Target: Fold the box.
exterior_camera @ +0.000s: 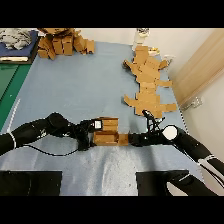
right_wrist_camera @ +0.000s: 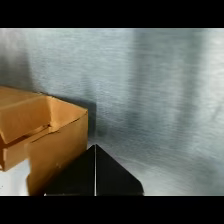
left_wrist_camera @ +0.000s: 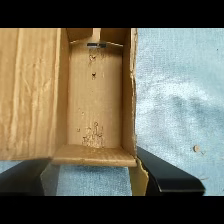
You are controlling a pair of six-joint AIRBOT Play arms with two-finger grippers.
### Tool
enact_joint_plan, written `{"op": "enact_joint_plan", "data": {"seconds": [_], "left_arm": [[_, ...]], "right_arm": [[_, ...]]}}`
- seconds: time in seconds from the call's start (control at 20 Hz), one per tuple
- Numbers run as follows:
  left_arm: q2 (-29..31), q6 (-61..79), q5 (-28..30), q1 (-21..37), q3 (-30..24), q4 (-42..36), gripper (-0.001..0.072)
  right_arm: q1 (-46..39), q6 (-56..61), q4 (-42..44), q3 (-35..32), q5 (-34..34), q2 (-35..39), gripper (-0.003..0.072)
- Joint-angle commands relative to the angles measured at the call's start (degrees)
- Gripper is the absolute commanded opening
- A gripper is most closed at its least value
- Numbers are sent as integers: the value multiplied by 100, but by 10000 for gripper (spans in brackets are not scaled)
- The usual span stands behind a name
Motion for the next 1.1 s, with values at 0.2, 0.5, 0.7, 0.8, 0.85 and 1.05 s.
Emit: {"op": "enact_joint_plan", "data": {"seconds": [0.2, 0.5, 0.7, 0.8, 0.85, 1.05], "left_arm": [[2, 2, -2, 2, 0, 2, 518], [2, 2, 0, 2, 0, 2, 518], [2, 2, 2, 2, 0, 2, 518], [2, 2, 0, 2, 0, 2, 518], [2, 2, 0, 2, 0, 2, 518], [2, 2, 0, 2, 0, 2, 518]], "right_arm": [[87, -116, 286, 0, -59, 380, 1], [87, -1110, 1681, 0, -39, 468, 177], [87, -1274, 1864, 0, -39, 468, 189], [85, -1252, 1961, 0, -87, 468, 189], [85, -1255, 1996, 0, -107, 470, 189], [87, -1252, 1943, 0, -166, 468, 435]]}}
